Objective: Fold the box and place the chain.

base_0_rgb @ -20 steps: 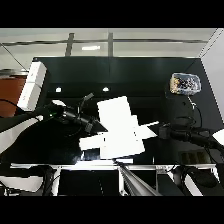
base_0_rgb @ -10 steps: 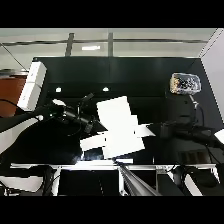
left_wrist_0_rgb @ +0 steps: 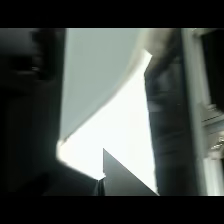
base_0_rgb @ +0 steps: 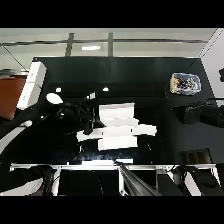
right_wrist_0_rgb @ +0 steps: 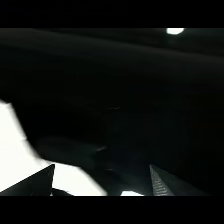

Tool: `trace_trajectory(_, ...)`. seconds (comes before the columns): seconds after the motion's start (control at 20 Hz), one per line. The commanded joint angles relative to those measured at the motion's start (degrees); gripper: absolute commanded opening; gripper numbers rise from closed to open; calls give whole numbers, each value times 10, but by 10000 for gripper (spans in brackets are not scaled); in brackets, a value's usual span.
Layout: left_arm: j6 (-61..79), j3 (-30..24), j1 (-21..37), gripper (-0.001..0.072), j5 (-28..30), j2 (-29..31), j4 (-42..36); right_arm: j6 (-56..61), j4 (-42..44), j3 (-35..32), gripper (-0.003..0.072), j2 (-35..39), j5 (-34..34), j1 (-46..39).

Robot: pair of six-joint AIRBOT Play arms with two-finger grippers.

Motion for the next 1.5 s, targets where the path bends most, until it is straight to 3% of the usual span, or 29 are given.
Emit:
trace_trajectory(0.0, 47, -36, -28, 29, 107, 74, 27, -52, -64, 14, 669, 0, -13, -5)
trace_trajectory(0.15, 48, -40, -29, 30, 87, 61, 82, -77, -79, 13, 669, 0, -21, -5)
trace_trajectory(0.55, 55, -49, -29, 24, 64, 72, 79, -77, -76, 13, 669, 0, -33, -5)
trace_trajectory(0.65, 76, -75, -29, 24, 87, 86, 59, -77, -64, 13, 669, 0, -48, -5)
trace_trajectory(0.8, 147, -134, -29, 26, 176, 97, -36, -77, -51, 13, 668, -2, -68, -5)
trace_trajectory(0.9, 148, -150, -29, 28, 215, 97, -41, -77, -49, 10, 669, -2, -76, -5)
trace_trajectory(1.2, 174, -151, -29, 31, 253, 79, -30, -78, -38, -40, 669, -5, -78, -5)
trace_trajectory(1.45, 173, -144, -29, 31, 251, 68, -15, -80, -37, -54, 669, -5, -78, -5)
